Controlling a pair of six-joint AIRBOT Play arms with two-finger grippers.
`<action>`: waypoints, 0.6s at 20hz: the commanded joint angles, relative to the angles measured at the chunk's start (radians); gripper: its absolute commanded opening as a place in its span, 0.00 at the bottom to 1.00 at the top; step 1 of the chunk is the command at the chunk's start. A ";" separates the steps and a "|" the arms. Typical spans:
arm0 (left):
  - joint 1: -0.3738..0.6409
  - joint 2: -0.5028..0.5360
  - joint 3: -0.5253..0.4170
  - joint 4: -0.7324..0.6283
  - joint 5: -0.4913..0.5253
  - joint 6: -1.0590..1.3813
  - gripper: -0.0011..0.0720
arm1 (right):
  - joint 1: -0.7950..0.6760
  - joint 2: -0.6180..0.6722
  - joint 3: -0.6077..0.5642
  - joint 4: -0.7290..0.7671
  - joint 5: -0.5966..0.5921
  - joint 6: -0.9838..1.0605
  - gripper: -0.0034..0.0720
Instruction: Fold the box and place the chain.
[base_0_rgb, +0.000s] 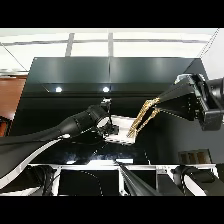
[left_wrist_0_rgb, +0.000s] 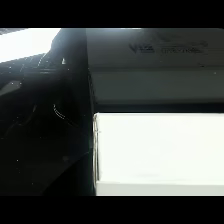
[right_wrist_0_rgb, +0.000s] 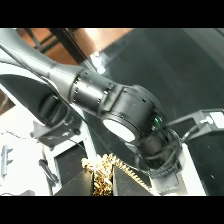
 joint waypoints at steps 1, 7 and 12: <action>0.000 0.000 0.001 0.000 0.000 0.000 0.06 | 0.004 -0.001 -0.052 0.009 -0.022 -0.006 0.06; 0.000 0.000 0.001 0.000 0.000 0.000 0.06 | 0.149 -0.038 -0.361 0.007 -0.280 -0.009 0.06; 0.000 0.000 0.001 0.000 0.000 0.000 0.06 | 0.157 -0.067 -0.427 -0.132 -0.320 0.011 0.06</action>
